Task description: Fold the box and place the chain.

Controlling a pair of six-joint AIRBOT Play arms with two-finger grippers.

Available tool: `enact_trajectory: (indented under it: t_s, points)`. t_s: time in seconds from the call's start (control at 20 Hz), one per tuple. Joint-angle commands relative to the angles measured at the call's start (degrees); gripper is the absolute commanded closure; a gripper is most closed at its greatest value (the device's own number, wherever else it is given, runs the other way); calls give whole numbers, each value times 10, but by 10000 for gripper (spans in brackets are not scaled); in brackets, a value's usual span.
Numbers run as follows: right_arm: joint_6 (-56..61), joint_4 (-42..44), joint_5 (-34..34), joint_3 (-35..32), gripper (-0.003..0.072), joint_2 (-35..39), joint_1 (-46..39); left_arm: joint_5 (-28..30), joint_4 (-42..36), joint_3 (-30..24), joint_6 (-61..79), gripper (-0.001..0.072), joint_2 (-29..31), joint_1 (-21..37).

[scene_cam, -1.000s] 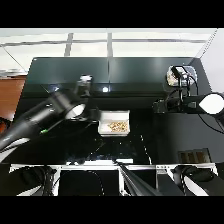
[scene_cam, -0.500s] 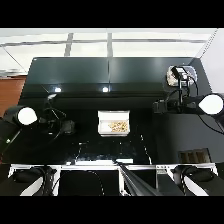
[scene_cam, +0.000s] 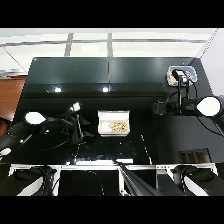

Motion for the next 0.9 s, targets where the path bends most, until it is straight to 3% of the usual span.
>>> enact_trajectory:
  t_s: [0.0, 0.4, 0.6, 0.85]
  points:
    - [20, 1, -10, -13, 393, 0, 0, 26, 56, 19, 111, -6, -38, -31]
    - [28, 0, -17, -15, 393, 0, 0, -7, 24, 123, 155, -6, -171, -34]
    - [27, 0, -18, -16, 393, 0, 0, -10, 54, 129, 154, -5, -184, -63]
    - [28, 1, -18, -16, 393, 0, 0, 11, 6, 129, 154, -5, -189, -68]
